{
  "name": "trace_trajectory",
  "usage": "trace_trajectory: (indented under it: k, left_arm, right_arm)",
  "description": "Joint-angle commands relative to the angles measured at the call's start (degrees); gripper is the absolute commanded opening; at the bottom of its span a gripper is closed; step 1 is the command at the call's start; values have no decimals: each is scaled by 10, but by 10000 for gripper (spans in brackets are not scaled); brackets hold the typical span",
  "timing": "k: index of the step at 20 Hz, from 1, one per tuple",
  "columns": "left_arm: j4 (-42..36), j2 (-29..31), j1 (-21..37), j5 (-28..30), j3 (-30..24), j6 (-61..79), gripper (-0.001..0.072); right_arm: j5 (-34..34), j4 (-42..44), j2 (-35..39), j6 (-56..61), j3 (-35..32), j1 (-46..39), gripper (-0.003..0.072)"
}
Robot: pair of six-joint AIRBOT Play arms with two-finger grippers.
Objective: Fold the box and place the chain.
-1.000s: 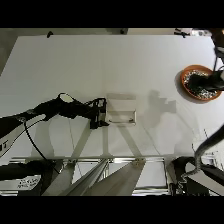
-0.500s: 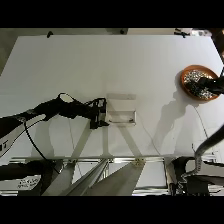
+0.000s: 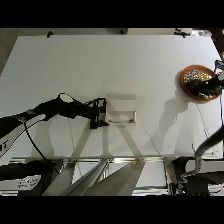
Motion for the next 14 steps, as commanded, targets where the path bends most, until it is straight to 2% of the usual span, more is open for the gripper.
trace_trajectory:
  k: [1,6,11,14]
  left_arm:
    - [0,0,0,0,0,0,274]
    - [0,0,0,0,0,0,274]
    - [0,0,0,0,0,0,274]
    - [0,0,0,0,0,0,274]
  right_arm:
    - [34,7,-5,-3,0,2,12]
    - [36,7,45,-5,0,2,11]
    - [41,9,167,-31,0,2,11]
    - [76,11,241,-58,0,18,11]
